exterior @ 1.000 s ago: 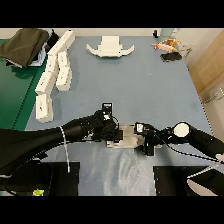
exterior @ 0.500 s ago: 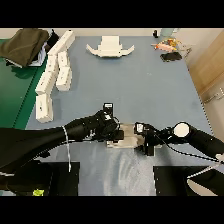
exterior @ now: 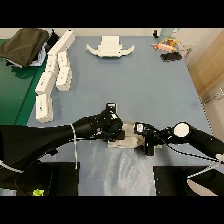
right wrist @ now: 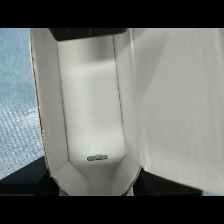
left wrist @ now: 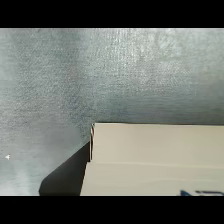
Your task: Fold the box.
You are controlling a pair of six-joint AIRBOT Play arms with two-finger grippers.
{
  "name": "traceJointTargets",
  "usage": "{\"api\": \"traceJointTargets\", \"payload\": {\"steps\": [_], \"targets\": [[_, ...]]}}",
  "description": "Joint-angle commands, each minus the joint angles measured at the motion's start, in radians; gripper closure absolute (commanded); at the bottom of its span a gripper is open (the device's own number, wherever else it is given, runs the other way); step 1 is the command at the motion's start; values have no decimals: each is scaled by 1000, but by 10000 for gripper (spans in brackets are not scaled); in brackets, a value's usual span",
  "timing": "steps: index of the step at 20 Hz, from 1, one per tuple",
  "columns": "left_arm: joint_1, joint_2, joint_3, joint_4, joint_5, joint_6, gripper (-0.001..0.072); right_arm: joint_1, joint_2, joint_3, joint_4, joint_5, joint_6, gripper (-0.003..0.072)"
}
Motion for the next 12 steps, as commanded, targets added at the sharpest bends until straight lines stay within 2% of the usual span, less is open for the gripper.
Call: {"api": "traceJointTargets", "payload": {"steps": [1, 3, 4, 5, 6, 10, 11, 12], "targets": [[-23, -4, 5, 40, 0, -15, 695, 0, 0, 0, 0, 0, 0, 175], [-23, -4, 5, 40, -1, -18, 692, 0, 0, 0, 0, 0, 0, 175], [-23, -4, 5, 39, -1, -19, 591, 0, 0, 0, 0, 0, 0, 175], [-23, -4, 5, 40, -2, -24, 280, 0, 0, 0, 0, 0, 0, 175], [-23, -4, 5, 40, -3, -41, 165, 0, 0, 0, 0, 0, 0, 175], [-23, -4, 5, 44, -3, -41, 169, 0, 0, 0, 0, 0, 0, 175], [-23, -4, 5, 52, -3, -42, 192, 0, 0, 0, 0, 0, 0, 175], [-23, -4, 5, 55, -2, -41, 285, 0, 0, 0, 0, 0, 0, 175]]}}
